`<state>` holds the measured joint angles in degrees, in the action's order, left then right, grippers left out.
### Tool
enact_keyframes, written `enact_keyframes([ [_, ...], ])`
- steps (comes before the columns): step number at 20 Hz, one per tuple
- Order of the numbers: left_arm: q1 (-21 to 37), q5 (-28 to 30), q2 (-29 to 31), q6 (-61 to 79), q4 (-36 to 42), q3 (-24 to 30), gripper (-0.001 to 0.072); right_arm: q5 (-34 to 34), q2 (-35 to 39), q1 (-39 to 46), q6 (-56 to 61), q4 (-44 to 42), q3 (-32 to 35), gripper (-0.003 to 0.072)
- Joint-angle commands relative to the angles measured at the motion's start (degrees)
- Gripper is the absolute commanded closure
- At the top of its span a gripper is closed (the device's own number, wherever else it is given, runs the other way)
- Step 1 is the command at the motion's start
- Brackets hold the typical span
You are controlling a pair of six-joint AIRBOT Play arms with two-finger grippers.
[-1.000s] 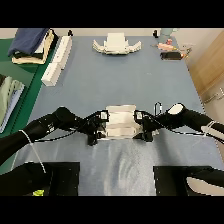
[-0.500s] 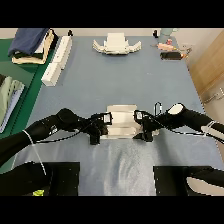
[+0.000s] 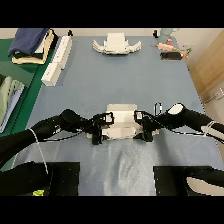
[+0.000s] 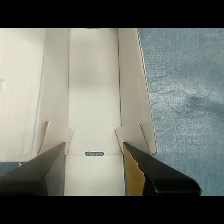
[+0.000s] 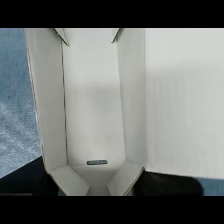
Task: Fold the box.
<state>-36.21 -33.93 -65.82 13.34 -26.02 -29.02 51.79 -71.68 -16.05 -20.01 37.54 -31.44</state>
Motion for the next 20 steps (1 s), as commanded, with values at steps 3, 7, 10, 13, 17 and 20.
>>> enact_keyframes([
  [3, -0.2, 0.5, -0.3, 0.4, 0.8, 0.0, 0.0095, 0.0, 0.0, 0.0, 0.0, 0.0, 0.0, 0.0124],
  [7, -0.1, 1.0, 0.0, -3.5, -1.3, 0.0, 0.0295, 0.0, 0.0, 0.0, 0.0, 0.0, 0.0, 0.0124],
  [10, -0.1, 0.1, 4.0, -21.6, -15.8, 0.0, 0.0695, 0.0, 0.0, 0.0, 0.0, 0.0, 0.0, 0.0124],
  [13, -0.1, -5.1, 12.0, -36.7, -26.3, 0.0, 0.0695, 0.0, 0.0, 0.0, 0.0, 0.0, 0.0, 0.0124],
  [17, 0.0, -10.6, 28.4, -65.4, -35.4, 0.0, 0.0695, 0.0, 0.0, 0.0, 0.0, 0.0, 0.0, 0.0124],
  [20, 4.8, -14.9, 36.9, -106.4, -51.8, 0.0, 0.0695, 0.0, 0.0, 0.0, 0.0, 0.0, 0.0, 0.0124],
])
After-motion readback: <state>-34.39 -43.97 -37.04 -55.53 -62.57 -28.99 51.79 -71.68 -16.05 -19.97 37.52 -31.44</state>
